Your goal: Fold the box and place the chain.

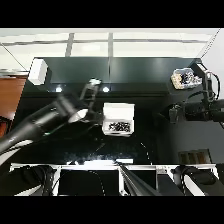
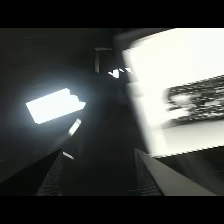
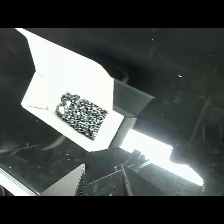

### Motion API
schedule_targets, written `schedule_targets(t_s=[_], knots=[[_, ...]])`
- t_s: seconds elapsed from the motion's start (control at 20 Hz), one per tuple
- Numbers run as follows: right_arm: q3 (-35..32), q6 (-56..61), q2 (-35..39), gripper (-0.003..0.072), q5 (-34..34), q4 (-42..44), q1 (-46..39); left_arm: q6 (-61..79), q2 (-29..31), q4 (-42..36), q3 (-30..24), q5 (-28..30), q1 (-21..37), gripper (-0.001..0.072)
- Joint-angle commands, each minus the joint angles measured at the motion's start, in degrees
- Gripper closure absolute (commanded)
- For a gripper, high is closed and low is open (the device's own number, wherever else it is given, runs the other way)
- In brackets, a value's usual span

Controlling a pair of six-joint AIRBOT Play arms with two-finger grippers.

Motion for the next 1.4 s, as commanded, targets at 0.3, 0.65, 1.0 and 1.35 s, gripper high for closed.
schedule_targets(t_s=[0.3,0.65,1.0,1.35], knots=[[0.02,0.07,0.04,0.0412,-3.43,-1.09,-0.04,56.74,22.05,-51.41,-36.68,27.74,24.24,0.0181],[-0.02,1.01,0.0,0.0412,-4.72,-1.07,-0.04,109.18,14.82,-58.55,-37.0,25.81,23.67,-0.001],[-0.02,1.55,0.0,0.0411,-3.32,-1.03,0.17,123.93,-1.55,-56.33,-25.73,17.94,23.8,-0.0007],[-0.02,1.6,0.0,0.0412,-1.44,-0.85,0.39,124.76,-12.57,-57.9,-15.93,16.44,23.78,-0.0008]])
